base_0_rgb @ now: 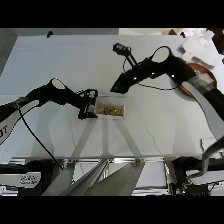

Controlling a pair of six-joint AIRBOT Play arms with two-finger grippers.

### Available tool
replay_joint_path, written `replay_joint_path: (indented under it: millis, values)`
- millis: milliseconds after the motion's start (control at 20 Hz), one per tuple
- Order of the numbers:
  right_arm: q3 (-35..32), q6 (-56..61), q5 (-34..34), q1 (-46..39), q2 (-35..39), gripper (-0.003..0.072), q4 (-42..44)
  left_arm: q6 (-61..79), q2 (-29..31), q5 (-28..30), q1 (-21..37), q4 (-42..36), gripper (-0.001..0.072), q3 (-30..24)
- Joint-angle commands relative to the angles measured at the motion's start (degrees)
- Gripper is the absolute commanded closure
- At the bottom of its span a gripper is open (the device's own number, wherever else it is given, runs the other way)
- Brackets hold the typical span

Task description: Fold the box and place the chain.

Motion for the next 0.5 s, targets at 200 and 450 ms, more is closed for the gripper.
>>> replay_joint_path:
  millis: [200,450]
  values:
    - [0.61,0.02,5.29,2.56,-5.31,0.0324,3.50,0.00,0.02,0.00,0.04,0.00,0.0374,0.04]
    - [-3.32,-3.54,-2.36,7.15,-0.83,0.0324,-4.57,0.00,0.02,0.02,0.04,0.00,0.0374,0.04]
